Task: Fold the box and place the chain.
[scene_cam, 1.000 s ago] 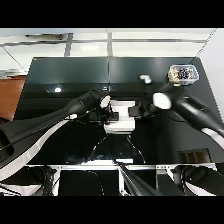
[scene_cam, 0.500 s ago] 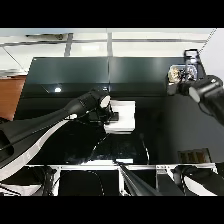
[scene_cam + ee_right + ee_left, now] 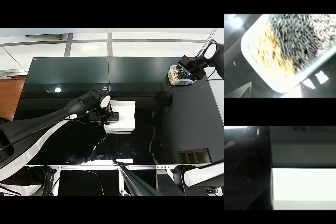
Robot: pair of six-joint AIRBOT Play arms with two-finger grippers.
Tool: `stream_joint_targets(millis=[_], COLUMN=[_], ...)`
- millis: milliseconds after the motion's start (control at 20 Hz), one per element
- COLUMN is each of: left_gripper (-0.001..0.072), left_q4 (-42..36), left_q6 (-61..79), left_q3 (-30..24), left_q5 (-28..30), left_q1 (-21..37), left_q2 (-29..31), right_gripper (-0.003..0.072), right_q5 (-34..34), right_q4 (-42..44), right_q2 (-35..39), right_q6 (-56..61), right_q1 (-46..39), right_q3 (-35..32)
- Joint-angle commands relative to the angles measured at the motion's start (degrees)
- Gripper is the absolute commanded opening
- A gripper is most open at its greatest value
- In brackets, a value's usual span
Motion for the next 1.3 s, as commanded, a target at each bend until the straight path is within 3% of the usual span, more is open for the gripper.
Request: stream_joint_targets(millis=[0, 50, 100, 150, 750, 900, 950, 1250], left_gripper=[0.0027, 0.0027, 0.0027, 0.0027, 0.0027, 0.0027, 0.0027, 0.0028], left_q4=[0.0, 0.0, 0.0, 0.0, -0.2, -0.2, -0.2, -0.2], left_q6=[0.0, 0.0, 0.0, 0.0, 0.0, 0.0, 0.0, 0.0], left_q3=[0.0, 0.0, 0.0, 0.0, 0.0, 0.0, 0.0, 0.0], left_q5=[0.0, 0.0, 0.0, 0.0, 0.0, 0.0, 0.0, 0.0], left_q1=[0.0, 0.0, 0.0, 0.0, 0.0, 0.0, 0.0, 0.0], left_q2=[0.0, 0.0, 0.0, 0.0, 0.0, 0.0, 0.0, 0.0], right_gripper=[0.0720, 0.0720, 0.0649, 0.0626, 0.0615, 0.0099, 0.0010, 0.0009], right_q5=[4.9, 3.1, 1.9, 1.4, 0.2, 0.3, 0.6, 7.4], right_q4=[11.3, 13.8, 15.2, 15.2, 14.2, 16.3, 17.2, 17.0], right_q2=[-10.5, -11.3, -12.0, -12.5, -16.0, -15.7, -15.0, -1.7], right_q6=[4.5, 4.7, 4.7, 4.7, 0.1, -4.7, -8.8, -27.1], right_q1=[-3.2, -3.6, -3.8, -3.8, -3.8, -3.9, -4.0, -4.9], right_q3=[12.1, 12.2, 12.2, 12.2, 12.2, 12.2, 12.2, 12.2])
